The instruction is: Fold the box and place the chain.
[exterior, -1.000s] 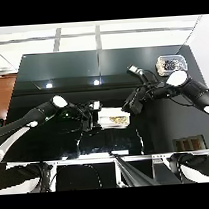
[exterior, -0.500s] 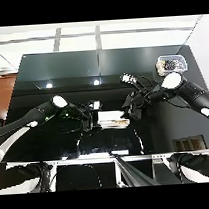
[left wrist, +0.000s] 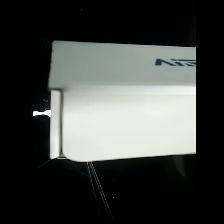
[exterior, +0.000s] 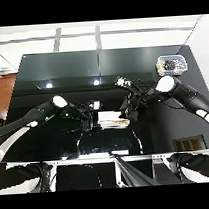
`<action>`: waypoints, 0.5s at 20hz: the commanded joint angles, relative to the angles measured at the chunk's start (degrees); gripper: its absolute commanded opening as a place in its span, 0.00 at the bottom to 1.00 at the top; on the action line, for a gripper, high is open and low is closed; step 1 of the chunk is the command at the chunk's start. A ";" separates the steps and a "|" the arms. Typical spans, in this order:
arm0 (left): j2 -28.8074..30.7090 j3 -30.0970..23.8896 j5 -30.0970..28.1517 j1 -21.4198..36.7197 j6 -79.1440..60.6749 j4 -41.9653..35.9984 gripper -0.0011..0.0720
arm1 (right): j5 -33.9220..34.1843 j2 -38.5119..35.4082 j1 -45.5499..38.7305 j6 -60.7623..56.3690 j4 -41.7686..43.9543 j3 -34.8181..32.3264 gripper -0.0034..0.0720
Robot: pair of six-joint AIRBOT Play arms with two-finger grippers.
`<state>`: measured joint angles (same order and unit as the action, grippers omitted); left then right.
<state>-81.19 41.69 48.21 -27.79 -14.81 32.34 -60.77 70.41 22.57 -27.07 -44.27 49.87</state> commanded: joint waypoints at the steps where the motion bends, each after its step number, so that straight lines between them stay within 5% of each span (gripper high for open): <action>1: 0.04 0.07 0.07 0.00 0.00 0.02 0.57 | -0.13 0.04 0.20 -0.79 -0.37 -0.02 0.70; 10: 0.04 0.07 0.04 0.00 0.00 0.02 0.57 | -3.58 0.02 0.20 -4.24 -0.42 0.00 0.70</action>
<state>-81.19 41.69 48.31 -27.79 -14.79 32.34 -64.18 70.41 22.70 -30.79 -44.66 49.87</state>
